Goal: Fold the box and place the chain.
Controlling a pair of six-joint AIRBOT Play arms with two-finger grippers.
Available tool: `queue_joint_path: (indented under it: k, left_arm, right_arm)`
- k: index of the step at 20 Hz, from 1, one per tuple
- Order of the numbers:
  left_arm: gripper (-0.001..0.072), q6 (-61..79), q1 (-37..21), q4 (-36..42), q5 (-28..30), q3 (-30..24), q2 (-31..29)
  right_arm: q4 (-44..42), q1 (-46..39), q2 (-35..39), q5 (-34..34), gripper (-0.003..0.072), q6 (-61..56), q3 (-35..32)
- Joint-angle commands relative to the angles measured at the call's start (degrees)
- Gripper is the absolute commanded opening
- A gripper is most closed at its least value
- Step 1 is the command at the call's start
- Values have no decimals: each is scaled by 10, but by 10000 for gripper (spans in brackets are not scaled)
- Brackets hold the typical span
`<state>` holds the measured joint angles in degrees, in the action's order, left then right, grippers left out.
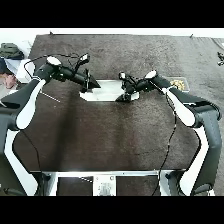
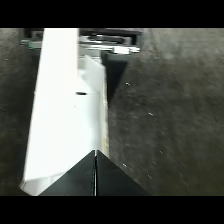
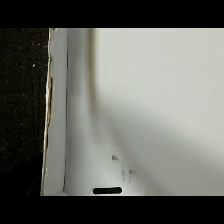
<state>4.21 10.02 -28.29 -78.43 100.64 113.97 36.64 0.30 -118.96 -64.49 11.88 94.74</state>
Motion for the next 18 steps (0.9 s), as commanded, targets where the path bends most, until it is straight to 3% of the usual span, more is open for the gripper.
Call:
queue_joint_path:
  k: [1,3,8,18]
  left_arm:
    - [7,-60,18,0,102,0,2]
    - [10,-86,24,2,168,0,5]
    - [10,-107,25,-1,235,0,25]
    - [10,-117,25,-26,229,0,63]
  right_arm:
    - [0,0,0,0,210,0,1]
    - [0,0,0,0,210,0,1]
    - [0,0,0,0,209,0,1]
    - [0,0,0,0,210,0,1]
